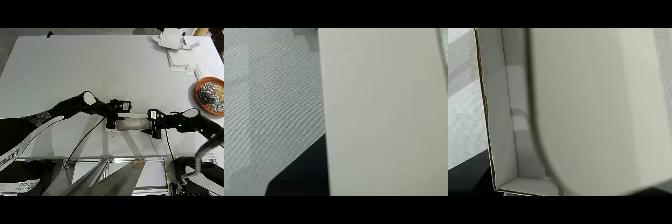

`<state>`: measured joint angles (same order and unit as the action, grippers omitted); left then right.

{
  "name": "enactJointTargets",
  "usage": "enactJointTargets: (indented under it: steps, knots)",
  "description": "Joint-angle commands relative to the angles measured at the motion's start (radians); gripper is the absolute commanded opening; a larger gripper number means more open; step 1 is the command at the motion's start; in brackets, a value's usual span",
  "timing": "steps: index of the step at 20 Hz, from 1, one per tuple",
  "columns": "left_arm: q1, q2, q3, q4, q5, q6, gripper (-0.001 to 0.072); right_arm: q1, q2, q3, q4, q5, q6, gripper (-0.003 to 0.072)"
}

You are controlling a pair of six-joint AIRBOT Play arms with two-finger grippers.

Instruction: Fold the box and place the chain.

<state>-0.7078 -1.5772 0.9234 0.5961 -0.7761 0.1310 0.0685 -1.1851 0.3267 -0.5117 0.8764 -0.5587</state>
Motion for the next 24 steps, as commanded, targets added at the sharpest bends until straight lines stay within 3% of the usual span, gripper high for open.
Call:
enactJointTargets:
  steps: [1, 16, 17, 19, 20, 23, 24]
  knots:
    - [0.0, -0.001, 0.0, 0.0, 0.001, 0.0, 0.0011, 0.001, 0.0, -0.001, -0.004, 0.002, 0.0, 0.0433]
    - [0.0, 0.0, 0.0, -0.008, -0.01, 0.0, 0.0013, 0.001, 0.0, -0.001, -0.004, 0.002, 0.0, 0.0433]
    - [0.0, 0.004, 0.0, -0.003, -0.014, 0.0, 0.0048, 0.001, 0.0, -0.001, -0.004, 0.002, 0.0, 0.0433]
    - [0.009, 0.024, 0.0, 0.006, -0.012, -0.008, 0.0352, 0.001, 0.0, -0.001, -0.004, 0.002, 0.0, 0.0433]
    - [0.016, 0.041, 0.0, 0.008, -0.011, -0.036, 0.0465, 0.001, 0.001, -0.001, -0.004, 0.002, 0.0, 0.0433]
    - [0.049, 0.104, 0.0, 0.08, -0.014, -0.158, 0.0653, 0.001, 0.0, -0.001, -0.005, 0.002, 0.0, 0.0433]
    - [0.061, 0.127, 0.0, 0.138, -0.021, -0.22, 0.0653, 0.001, 0.0, -0.001, -0.004, 0.002, 0.0, 0.0433]
